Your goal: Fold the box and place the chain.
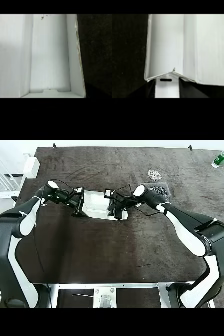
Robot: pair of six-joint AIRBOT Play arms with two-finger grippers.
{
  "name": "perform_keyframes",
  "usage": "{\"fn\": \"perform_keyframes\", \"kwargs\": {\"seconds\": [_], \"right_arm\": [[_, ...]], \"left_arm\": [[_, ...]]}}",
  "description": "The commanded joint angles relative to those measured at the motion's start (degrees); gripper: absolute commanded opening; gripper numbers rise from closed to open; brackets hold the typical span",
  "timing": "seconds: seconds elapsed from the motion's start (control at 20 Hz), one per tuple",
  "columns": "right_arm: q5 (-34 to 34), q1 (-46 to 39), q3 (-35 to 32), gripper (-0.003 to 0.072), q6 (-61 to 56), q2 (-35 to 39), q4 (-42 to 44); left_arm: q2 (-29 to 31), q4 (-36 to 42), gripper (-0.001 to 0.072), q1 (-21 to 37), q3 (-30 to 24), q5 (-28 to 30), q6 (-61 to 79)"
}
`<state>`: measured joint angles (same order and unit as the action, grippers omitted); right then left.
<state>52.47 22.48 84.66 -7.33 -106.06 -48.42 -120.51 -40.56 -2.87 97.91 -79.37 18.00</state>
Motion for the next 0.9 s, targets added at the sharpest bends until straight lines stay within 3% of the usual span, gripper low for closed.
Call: {"fn": "perform_keyframes", "kwargs": {"seconds": [0.0,0.2,0.4,0.5,0.55,0.65,0.85], "right_arm": [[-5.38,1.79,0.0,0.0268,0.09,-0.15,0.37],[-8.61,2.56,0.0,0.028,0.09,-1.25,0.61],[-9.07,2.49,0.02,0.0379,4.72,-1.7,1.49],[-9.18,2.23,0.13,0.0384,7.45,-1.7,1.46],[-9.18,1.99,0.15,0.0437,8.2,-1.7,1.44],[-9.22,1.62,0.46,0.0447,8.31,-1.7,1.44],[-9.27,1.42,1.81,0.0598,9.31,-1.68,1.44]], "left_arm": [[0.02,0.02,0.0556,0.0,0.04,-0.13,0.0],[0.02,0.04,0.0556,0.0,0.04,-0.13,0.0],[0.02,0.42,0.0555,0.0,0.04,-0.07,0.0],[0.02,0.5,0.0555,0.0,0.04,-0.04,0.02],[0.02,0.5,0.0556,0.0,0.04,-0.04,0.02],[0.02,0.5,0.0556,0.0,0.04,0.57,-0.02],[0.02,0.68,0.0556,0.0,0.04,0.79,-0.04]]}}
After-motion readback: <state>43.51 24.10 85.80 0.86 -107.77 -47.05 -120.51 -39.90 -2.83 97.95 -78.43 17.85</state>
